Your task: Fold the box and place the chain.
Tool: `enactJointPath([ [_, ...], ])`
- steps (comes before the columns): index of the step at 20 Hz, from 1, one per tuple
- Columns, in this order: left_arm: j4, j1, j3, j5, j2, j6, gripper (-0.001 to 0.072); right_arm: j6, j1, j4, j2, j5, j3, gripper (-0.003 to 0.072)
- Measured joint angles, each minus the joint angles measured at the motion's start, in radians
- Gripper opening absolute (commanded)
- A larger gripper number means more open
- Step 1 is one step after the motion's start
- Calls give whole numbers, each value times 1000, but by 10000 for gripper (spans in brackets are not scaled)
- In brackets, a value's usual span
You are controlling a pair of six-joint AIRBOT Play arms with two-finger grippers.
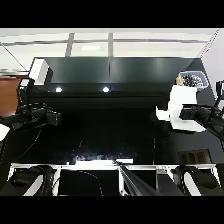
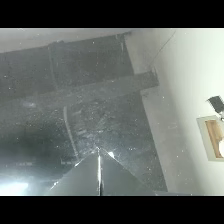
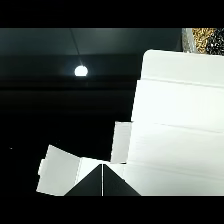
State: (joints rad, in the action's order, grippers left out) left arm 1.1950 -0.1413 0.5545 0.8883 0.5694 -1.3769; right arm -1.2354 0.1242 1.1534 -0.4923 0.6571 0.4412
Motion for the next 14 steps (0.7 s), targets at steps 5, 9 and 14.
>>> enactJointPath([
  [5,-2,0,0,-37,1,0,27,0,0,-1,0,-6,0,1],
  [9,-2,0,-19,-136,28,0,27,0,0,-42,0,-34,0,2],
  [14,-2,0,-24,-278,105,0,368,0,0,-87,-8,-179,3,4],
])
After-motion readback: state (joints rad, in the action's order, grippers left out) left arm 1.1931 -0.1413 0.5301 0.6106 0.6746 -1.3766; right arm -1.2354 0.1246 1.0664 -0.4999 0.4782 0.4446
